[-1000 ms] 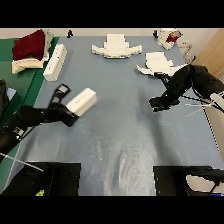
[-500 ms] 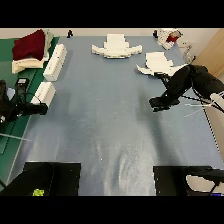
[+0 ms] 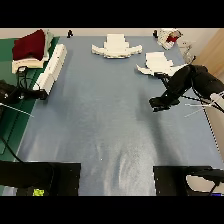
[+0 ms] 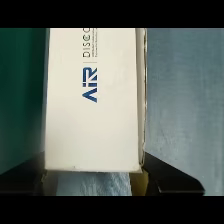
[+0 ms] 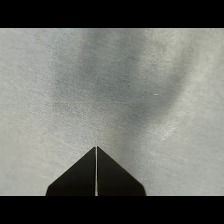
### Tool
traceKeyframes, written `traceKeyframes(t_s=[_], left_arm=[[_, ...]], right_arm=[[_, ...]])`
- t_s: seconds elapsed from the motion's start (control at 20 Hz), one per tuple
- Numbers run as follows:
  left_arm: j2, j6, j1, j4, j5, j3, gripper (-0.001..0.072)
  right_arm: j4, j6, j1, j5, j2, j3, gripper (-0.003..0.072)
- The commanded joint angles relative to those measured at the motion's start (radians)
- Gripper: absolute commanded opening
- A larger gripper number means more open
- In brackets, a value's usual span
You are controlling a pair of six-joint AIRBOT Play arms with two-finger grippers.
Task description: Fold the box.
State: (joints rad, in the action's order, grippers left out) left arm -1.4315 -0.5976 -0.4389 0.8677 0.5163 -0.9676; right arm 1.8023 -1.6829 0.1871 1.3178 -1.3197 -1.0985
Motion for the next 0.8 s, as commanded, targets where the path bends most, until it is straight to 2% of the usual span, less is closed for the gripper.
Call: traceKeyframes(t_s=[0.0, 0.35, 0.6, 0.75], left_arm=[[-0.123, 0.000, 0.037, -0.027, -0.003, -0.116, 0.0468], [-0.256, -0.005, 0.059, -0.031, -0.002, -0.275, 0.0468], [-0.285, -0.005, 0.060, -0.034, -0.016, -0.311, 0.0469], [-0.298, -0.001, 0.059, -0.033, 0.017, -0.311, 0.0468]], right_arm=[[0.000, 0.000, -0.001, 0.000, 0.000, -0.001, 0.0005], [0.000, 0.000, -0.001, 0.000, 0.000, -0.001, 0.0005], [0.000, 0.000, -0.001, 0.000, 0.000, -0.001, 0.0005], [0.000, 0.000, -0.001, 0.000, 0.000, -0.001, 0.0005]])
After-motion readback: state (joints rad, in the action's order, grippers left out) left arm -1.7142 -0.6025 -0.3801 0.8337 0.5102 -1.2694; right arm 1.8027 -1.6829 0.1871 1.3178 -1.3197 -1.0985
